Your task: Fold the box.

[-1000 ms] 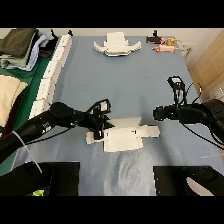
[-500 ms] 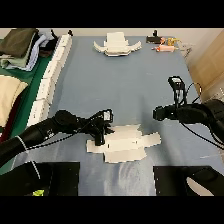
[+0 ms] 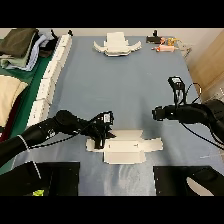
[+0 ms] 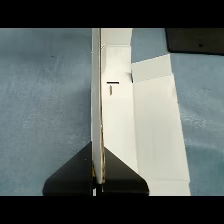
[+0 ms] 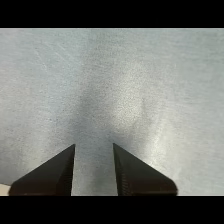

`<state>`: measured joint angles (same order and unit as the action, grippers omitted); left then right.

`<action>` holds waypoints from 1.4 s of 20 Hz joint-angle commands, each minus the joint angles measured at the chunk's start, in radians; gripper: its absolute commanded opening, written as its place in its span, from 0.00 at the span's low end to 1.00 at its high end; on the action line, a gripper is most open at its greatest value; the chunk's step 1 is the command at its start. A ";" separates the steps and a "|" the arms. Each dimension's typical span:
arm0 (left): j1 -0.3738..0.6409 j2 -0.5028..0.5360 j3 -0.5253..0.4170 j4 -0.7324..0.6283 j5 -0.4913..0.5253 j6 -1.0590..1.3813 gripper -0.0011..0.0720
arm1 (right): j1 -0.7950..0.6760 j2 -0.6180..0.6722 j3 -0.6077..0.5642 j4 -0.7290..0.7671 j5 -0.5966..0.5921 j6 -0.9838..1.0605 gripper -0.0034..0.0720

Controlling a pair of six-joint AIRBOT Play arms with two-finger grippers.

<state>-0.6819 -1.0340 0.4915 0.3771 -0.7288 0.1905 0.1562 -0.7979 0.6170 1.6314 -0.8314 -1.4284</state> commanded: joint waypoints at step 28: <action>0.000 -0.019 -0.001 0.012 -0.039 0.000 0.03 | 0.636 0.371 -0.120 0.245 -0.492 -0.334 0.11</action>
<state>-0.6823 -1.0523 0.4904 0.3889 -0.7681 0.1905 0.6132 -0.4751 0.5526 1.8706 -1.3556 -1.6341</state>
